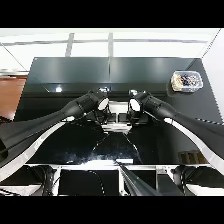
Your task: Fold the box and place the chain.
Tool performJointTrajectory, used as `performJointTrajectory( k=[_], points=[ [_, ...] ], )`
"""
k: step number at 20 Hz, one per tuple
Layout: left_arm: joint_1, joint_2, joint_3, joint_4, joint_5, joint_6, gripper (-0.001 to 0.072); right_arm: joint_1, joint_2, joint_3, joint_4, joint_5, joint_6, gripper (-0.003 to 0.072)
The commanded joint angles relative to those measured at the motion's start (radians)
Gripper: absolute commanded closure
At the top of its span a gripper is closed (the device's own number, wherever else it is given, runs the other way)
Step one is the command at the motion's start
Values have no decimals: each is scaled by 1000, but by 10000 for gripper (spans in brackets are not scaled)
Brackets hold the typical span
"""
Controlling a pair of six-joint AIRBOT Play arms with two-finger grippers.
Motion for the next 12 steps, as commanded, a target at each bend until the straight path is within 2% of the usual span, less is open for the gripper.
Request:
performJointTrajectory(
  k=[1,2,5,9,10,12],
  points=[
    [1,0,1,0,-1,-1,683,0,9,1,-7,-9,1,382],
    [1,0,1,0,-1,-1,683,0,13,3,-7,-8,-11,345],
    [1,0,1,0,0,-1,683,0,64,10,-4,4,-82,344],
    [1,0,1,0,0,-1,683,-6,248,10,-8,65,-204,345],
    [1,0,1,0,0,-1,682,-14,309,10,-30,110,-241,345],
    [1,0,1,0,0,-1,683,-37,424,10,-187,208,-263,346]
  ],
)
